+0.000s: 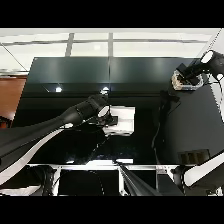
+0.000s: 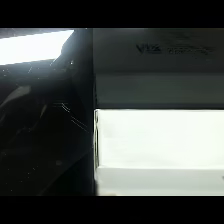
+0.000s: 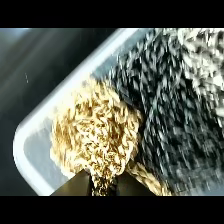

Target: Fold the box and place the chain.

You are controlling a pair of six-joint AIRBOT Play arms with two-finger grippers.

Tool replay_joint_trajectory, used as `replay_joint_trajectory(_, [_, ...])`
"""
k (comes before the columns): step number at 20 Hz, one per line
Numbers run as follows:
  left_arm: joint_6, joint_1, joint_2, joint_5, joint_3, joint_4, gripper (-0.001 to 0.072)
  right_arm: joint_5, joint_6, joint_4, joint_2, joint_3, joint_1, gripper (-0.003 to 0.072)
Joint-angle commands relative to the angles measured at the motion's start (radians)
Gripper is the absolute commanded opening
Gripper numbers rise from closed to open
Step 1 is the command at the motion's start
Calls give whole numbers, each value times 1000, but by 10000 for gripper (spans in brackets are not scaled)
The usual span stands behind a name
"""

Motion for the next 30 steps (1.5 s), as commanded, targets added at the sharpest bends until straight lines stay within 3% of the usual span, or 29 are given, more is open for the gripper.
replay_joint_trajectory(1, [0, 0, -1, 0, 0, 0, 27, 37, -159, -6, 78, 1, -3, 12])
replay_joint_trajectory(9, [0, 0, -1, 0, 0, -4, 28, 53, -419, 56, 472, 1, -15, 12])
replay_joint_trajectory(16, [0, 0, -1, 1, 0, -4, 28, 74, -558, 283, 718, 1, -15, 12])
replay_joint_trajectory(22, [0, 0, -1, -1, 0, -4, 27, 380, -706, 481, 826, 0, -5, 11])
replay_joint_trajectory(27, [0, 0, -1, 0, 0, -4, 27, 529, -735, 527, 908, -106, 119, 11])
replay_joint_trajectory(30, [0, 0, -1, -1, 0, -4, 28, 541, -743, 537, 937, -166, 251, 11])
